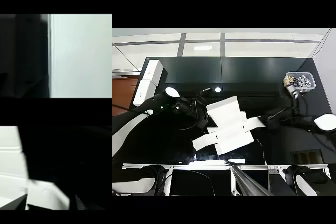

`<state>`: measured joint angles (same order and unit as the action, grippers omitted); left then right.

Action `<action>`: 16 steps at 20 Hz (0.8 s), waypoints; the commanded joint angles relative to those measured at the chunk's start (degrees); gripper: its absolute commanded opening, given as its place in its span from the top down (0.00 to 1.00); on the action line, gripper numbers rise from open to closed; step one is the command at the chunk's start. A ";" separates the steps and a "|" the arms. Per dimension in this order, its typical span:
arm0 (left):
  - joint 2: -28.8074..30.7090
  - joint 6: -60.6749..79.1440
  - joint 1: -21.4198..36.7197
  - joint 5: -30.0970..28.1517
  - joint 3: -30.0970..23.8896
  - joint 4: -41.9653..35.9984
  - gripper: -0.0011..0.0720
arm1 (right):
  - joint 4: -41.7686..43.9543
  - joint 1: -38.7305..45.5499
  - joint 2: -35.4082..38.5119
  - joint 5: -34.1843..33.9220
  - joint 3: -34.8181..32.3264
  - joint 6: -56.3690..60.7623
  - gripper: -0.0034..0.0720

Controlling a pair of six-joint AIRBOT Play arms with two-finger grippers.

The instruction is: Fold the box and place the chain.

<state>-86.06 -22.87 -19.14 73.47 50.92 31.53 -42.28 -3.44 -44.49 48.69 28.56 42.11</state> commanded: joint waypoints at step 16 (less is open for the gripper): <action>10.25 24.22 -13.49 -31.04 -11.47 8.28 0.94 | -11.91 -12.28 -0.09 6.29 -4.98 -26.43 0.02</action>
<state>-75.44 0.32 -32.49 43.38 39.51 39.66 -56.29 -12.25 -44.53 56.71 26.57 18.76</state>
